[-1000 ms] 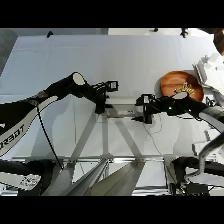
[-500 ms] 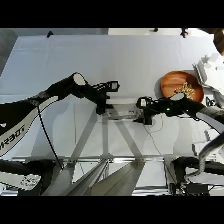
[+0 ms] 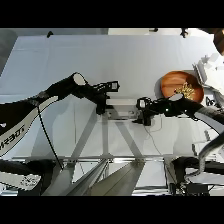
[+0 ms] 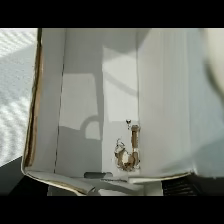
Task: Fold the box and place the chain.
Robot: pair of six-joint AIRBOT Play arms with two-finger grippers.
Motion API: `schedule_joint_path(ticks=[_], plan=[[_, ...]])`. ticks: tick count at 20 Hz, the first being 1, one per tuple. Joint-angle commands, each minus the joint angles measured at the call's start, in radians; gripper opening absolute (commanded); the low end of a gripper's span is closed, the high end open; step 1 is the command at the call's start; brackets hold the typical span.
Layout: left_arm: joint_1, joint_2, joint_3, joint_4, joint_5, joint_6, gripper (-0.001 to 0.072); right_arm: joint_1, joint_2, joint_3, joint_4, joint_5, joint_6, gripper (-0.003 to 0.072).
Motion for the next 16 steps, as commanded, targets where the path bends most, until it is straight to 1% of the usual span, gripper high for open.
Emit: schedule_joint_path(ticks=[1, 4, 6, 8, 9, 16], plan=[[0.0, 0.0, 0.0, 0.0, 0.002, -0.001, 0.0005, 0.002, 0.0, 0.0, 0.001, 0.021, -0.002, 0.0686], [0.0, 0.0, 0.0, 0.0, 0.002, -0.001, 0.0005, 0.002, 0.0, 0.0, 0.0, 0.02, -0.002, 0.068], [0.0, 0.0, 0.0, 0.0, 0.002, -0.001, 0.0005, 0.002, 0.0, 0.0, 0.0, 0.02, -0.002, 0.0615], [0.0, 0.0, 0.0, 0.0, 0.002, -0.001, 0.0005, 0.002, 0.0, 0.0, -0.003, 0.021, 0.002, 0.0533], [0.0, 0.0, 0.0, 0.0, 0.002, -0.001, 0.0005, 0.002, 0.0, 0.0, -0.004, 0.02, 0.002, 0.0519], [0.0, 0.0, 0.0, 0.0, 0.002, -0.002, 0.0005, 0.002, 0.0, 0.0, -0.004, 0.021, 0.002, 0.0523]])
